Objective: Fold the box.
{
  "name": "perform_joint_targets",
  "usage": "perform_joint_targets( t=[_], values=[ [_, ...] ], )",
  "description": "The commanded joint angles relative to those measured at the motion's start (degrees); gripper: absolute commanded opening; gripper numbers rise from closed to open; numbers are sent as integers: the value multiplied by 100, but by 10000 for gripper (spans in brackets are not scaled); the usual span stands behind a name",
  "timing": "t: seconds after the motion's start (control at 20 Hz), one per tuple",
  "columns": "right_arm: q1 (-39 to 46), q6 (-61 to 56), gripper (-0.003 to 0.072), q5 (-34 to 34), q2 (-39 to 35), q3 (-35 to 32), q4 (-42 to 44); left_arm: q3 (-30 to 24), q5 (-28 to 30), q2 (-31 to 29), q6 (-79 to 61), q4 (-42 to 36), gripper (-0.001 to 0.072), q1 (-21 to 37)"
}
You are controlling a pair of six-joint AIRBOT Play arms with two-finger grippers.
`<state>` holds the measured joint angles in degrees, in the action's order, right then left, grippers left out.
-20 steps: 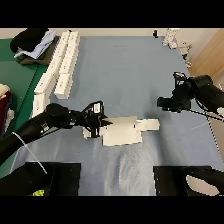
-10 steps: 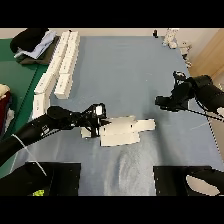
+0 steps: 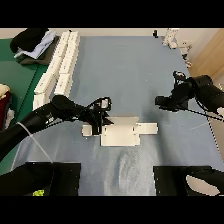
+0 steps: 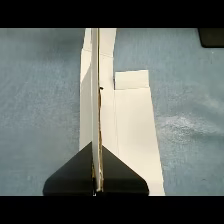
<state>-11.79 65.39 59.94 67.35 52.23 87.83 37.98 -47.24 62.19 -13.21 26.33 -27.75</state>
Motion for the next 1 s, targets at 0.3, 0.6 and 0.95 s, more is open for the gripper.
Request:
perform_joint_targets(
  t=[0.3, 0.6, 0.95],
  values=[
    [-11, 22, 282, 0, -2, 0, 101, 417, -354, 396, 256, -302, 11, 675],
    [-11, 22, 281, -46, -2, 0, 201, 417, -699, 713, 205, -356, 11, 809],
    [-48, 22, 282, -125, 20, 0, 304, 417, -807, 933, -55, -396, 12, 807]
  ],
)
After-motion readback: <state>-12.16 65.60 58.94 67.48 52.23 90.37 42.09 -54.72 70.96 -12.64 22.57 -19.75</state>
